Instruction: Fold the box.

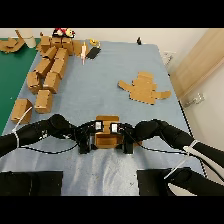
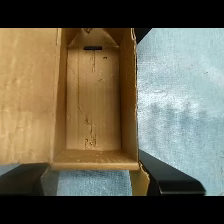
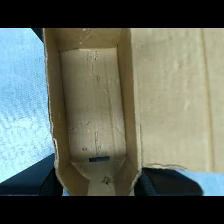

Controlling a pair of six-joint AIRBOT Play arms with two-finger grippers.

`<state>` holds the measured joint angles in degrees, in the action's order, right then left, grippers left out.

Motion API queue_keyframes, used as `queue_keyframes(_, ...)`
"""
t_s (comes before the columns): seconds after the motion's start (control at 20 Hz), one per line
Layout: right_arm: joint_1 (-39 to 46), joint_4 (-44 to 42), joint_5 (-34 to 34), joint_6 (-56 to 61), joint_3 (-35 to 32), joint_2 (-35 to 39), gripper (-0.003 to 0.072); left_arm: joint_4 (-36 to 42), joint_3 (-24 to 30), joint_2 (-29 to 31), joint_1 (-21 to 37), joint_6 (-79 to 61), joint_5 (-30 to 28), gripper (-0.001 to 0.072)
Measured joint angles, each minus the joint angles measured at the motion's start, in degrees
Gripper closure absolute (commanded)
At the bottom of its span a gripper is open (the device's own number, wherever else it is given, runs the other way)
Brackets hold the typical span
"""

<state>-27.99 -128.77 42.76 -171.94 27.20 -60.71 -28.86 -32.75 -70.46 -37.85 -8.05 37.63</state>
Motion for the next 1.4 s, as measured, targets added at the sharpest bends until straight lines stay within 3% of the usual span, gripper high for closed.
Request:
queue_keyframes(0.55,0.0,0.0,0.0,0.0,0.0,0.0,0.014,0.0,0.0,0.0,0.0,0.0,0.0,0.0205)
queue_keyframes(0.6,0.0,0.0,0.1,0.0,0.0,0.0,0.0105,0.0,0.0,0.0,0.0,0.0,0.0,0.0205)
queue_keyframes(0.65,0.0,-0.1,0.3,0.0,0.0,0.0,-0.0034,0.0,0.0,0.0,0.0,-0.1,0.0,0.0205)
queue_keyframes(1.0,0.0,0.8,3.7,0.0,0.0,3.2,-0.0034,0.0,0.0,0.0,0.0,-0.1,0.2,0.0205)
queue_keyframes(1.4,0.0,8.0,9.4,4.6,0.1,11.0,-0.0034,0.0,0.0,0.0,0.0,0.0,0.1,0.0205)
